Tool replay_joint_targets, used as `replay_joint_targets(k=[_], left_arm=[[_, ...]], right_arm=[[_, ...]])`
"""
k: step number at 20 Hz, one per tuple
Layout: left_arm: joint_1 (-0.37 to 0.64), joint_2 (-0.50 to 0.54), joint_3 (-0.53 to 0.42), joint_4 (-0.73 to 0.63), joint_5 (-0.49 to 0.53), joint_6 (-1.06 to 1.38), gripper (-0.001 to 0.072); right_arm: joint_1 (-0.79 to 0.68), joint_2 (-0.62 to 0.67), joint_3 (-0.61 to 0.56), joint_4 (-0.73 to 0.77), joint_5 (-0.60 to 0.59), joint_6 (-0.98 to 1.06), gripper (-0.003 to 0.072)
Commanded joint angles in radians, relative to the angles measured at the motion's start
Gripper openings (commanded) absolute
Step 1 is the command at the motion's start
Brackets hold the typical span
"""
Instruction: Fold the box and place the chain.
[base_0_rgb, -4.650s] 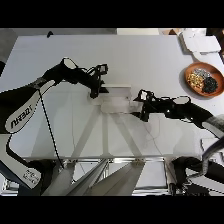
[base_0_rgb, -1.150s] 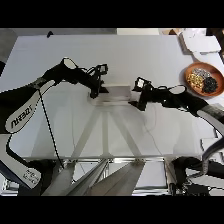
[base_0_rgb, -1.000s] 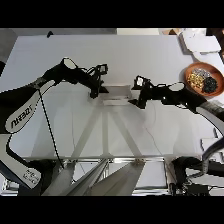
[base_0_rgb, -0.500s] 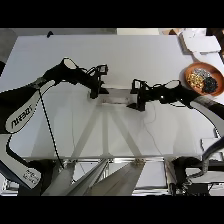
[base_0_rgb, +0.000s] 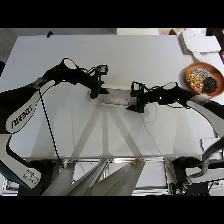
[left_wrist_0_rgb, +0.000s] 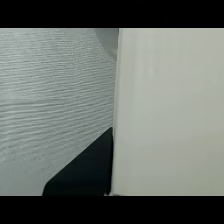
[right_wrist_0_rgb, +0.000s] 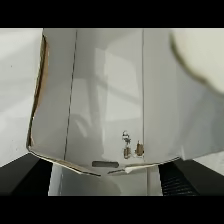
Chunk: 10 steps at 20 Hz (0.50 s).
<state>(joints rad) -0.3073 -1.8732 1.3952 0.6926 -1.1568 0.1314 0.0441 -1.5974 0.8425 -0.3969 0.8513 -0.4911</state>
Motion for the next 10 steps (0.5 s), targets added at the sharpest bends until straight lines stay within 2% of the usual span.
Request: replay_joint_targets(k=[1, 10], left_arm=[[0.0, 0.0, 0.0, 0.0, 0.001, -0.001, 0.0013], [0.0, 0.0, 0.0, 0.0, 0.001, -0.001, 0.0013]], right_arm=[[0.0, -0.003, 0.001, 0.035, 0.006, -0.008, 0.0681], [0.0, -0.029, 0.005, 0.044, 0.04, -0.015, 0.0681]])
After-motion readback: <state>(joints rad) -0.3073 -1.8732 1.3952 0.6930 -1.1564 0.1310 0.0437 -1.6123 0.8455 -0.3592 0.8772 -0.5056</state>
